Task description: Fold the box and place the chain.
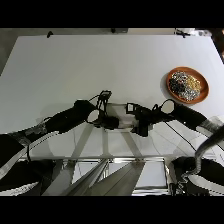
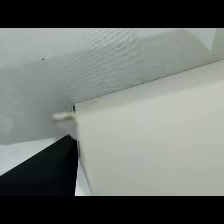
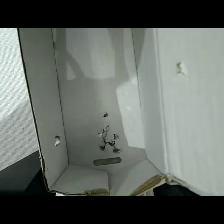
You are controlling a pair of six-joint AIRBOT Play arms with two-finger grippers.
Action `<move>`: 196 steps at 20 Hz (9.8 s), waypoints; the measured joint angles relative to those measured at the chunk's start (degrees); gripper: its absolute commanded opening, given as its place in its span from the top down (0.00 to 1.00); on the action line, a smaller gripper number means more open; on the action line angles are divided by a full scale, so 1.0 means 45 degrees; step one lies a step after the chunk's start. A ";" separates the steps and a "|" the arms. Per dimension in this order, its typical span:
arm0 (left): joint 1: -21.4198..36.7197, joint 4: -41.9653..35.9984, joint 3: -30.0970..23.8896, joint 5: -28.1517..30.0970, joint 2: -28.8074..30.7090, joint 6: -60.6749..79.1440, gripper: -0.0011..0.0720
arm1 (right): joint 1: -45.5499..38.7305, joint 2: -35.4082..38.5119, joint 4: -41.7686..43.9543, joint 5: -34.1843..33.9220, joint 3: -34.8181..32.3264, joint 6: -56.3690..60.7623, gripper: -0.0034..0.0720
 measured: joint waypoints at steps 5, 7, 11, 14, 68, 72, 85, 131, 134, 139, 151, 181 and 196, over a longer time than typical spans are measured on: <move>0.0525 0.0053 0.0005 -0.0670 0.1166 0.0418 0.20 | 0.0000 0.0000 0.0000 0.0000 0.0000 0.0010 0.27; 0.0821 0.0078 0.0005 -0.0908 0.1700 0.0714 0.20 | 0.0000 0.0000 0.0000 0.0000 0.0000 0.0015 0.27; 0.1350 0.0073 0.0010 -0.1292 0.2404 0.1146 0.22 | 0.0000 0.0000 0.0000 0.0000 0.0000 0.0015 0.27; 0.1729 0.0063 0.0262 -0.2113 0.2395 0.1452 0.23 | 0.0000 0.0000 0.0000 0.0000 0.0000 0.0015 0.27; 0.0189 0.0874 0.2885 -0.4002 -0.2550 -0.2841 0.86 | 0.0000 0.0000 0.0000 0.0000 0.0000 0.0015 0.27; 0.0185 0.0821 0.2875 -0.4124 -0.2521 -0.2846 0.45 | 0.0000 0.0000 -0.0019 0.0010 0.0000 -0.0015 0.27; 0.0287 0.0947 0.2851 -0.4065 -0.1953 -0.0641 0.82 | 0.0010 -0.0015 0.0165 -0.0034 -0.0005 0.0102 0.27; 0.5022 -1.1987 -0.5474 0.1379 0.2511 3.1717 0.00 | 0.0015 0.0000 0.0005 0.0005 0.0000 0.0019 0.27; 0.4993 -1.2065 -0.5474 0.1399 0.2351 3.2227 0.00 | 0.0015 0.0000 0.0005 0.0005 0.0000 0.0015 0.27; 0.4945 -1.2701 -0.5479 0.1506 0.2059 3.2873 0.00 | 0.0015 0.0000 0.0005 0.0000 -0.0005 0.0015 0.27; 0.3959 -1.3750 -0.5479 0.1477 0.1360 3.3990 0.02 | 0.0010 0.0005 -0.0049 0.0029 0.0000 -0.0039 0.27; 0.3701 -1.3848 -0.5474 0.2458 0.1258 3.4009 0.70 | 0.0010 0.0005 0.0010 0.0000 0.0000 0.0024 0.27; 0.3701 -1.3833 -0.5469 0.2487 0.1258 3.4034 0.70 | -0.0029 0.1525 -0.2055 0.2540 -0.0015 0.2419 0.04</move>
